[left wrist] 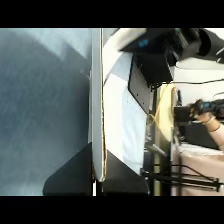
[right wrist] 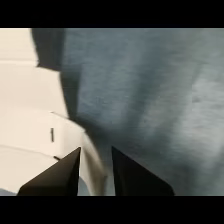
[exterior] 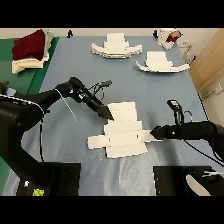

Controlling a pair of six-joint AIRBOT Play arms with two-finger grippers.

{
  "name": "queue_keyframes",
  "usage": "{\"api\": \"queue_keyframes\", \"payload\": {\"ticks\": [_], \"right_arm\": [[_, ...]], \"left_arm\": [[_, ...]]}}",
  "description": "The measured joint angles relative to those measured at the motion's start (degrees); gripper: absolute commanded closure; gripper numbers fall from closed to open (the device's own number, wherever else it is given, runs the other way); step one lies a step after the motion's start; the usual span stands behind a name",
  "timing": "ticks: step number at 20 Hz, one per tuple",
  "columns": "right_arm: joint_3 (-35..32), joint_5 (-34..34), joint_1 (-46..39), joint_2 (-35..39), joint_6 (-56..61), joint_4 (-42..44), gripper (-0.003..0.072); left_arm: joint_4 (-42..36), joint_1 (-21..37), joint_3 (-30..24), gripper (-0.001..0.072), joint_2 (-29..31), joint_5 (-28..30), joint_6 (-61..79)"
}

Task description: Fold the box.

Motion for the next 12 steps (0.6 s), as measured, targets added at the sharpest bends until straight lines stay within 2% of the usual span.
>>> {"api": "queue_keyframes", "payload": {"ticks": [1,2,3,6,8,12], "right_arm": [[1.1,0.2,0.0,0.0,3.9,-5.1,0.0294],[2.4,0.6,-0.1,0.0,8.2,-10.0,0.0131],[3.8,0.8,-0.1,0.0,11.7,-13.7,0.0090],[8.8,1.2,-0.1,0.0,20.7,-20.7,0.0094],[11.6,1.4,-0.1,0.0,24.9,-22.9,0.0095],[14.5,2.1,-0.1,0.0,29.3,-25.1,0.0095]], "left_arm": [[0.0,-0.7,0.0,0.0704,1.2,0.5,2.0],[0.3,-1.3,0.0,0.0705,2.4,1.2,3.6],[0.8,-2.1,-0.1,0.0705,3.7,2.2,5.1],[2.5,-4.3,-2.0,0.0705,9.3,6.8,9.2],[3.3,-5.8,-5.1,0.0705,14.2,11.4,11.8],[3.6,-10.3,-15.1,0.0704,26.6,24.0,17.6]]}}
